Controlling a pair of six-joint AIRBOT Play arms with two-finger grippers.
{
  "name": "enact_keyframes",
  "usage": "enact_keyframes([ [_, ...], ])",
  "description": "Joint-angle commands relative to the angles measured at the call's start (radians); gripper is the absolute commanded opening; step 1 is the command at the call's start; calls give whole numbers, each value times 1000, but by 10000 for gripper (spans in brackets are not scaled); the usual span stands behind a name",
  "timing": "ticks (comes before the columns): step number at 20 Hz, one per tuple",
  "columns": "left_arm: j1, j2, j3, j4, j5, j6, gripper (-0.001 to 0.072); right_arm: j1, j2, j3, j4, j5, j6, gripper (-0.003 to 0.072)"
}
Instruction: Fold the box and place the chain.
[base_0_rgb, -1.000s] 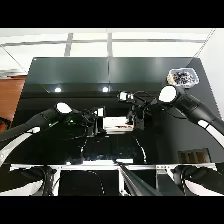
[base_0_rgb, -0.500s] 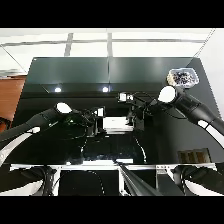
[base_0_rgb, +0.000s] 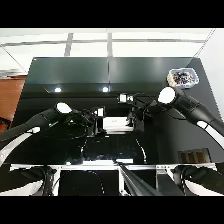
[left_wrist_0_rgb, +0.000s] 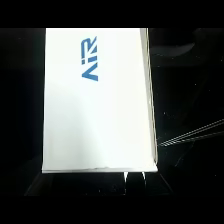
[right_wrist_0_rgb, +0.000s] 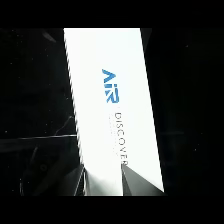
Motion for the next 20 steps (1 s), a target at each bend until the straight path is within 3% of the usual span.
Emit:
enact_keyframes([
  [1,0,-1,1,0,0,0,334,0,0,-11,-1,-2,0,270],
  [5,0,-1,1,0,0,-1,334,-15,32,13,-2,-7,154,269],
  [10,0,-1,1,0,0,0,333,-78,85,13,-1,200,362,267],
  [11,0,-1,1,0,0,-1,334,-93,85,13,-1,235,439,218],
  [12,0,-1,1,0,0,0,334,-102,85,13,5,261,492,83],
  [13,0,-1,1,0,0,-1,334,-106,85,13,22,276,534,17],
  [16,0,-1,1,0,0,0,334,-108,85,-8,239,233,612,16],
  [20,0,-1,1,0,0,-1,334,-104,85,-92,599,6,631,16],
])
